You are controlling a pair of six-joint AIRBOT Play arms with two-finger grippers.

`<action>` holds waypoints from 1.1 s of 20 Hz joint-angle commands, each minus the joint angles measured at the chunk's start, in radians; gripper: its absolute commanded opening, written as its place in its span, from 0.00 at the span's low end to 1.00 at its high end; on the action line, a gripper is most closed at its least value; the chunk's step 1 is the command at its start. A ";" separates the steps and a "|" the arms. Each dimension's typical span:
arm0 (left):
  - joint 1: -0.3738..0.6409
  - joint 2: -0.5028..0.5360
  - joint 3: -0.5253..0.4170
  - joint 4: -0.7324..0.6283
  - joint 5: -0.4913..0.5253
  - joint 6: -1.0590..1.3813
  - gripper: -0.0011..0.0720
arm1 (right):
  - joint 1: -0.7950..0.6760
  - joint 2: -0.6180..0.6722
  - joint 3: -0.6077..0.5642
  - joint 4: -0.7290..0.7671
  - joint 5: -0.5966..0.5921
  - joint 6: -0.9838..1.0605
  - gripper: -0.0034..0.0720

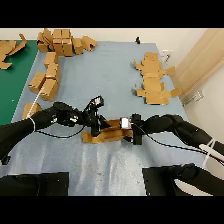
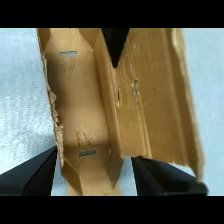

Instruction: Fold the box.

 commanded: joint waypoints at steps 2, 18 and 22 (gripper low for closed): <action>0.000 -0.001 0.001 0.000 0.000 0.000 0.03 | -0.003 -0.075 0.023 -0.006 -0.037 -0.018 0.99; 0.000 -0.001 0.001 0.000 0.000 0.000 0.03 | -0.003 -0.093 0.023 -0.020 0.003 -0.014 0.99; 0.000 -0.001 0.001 0.000 0.000 0.000 0.03 | -0.003 -0.107 0.023 -0.020 0.005 -0.014 0.97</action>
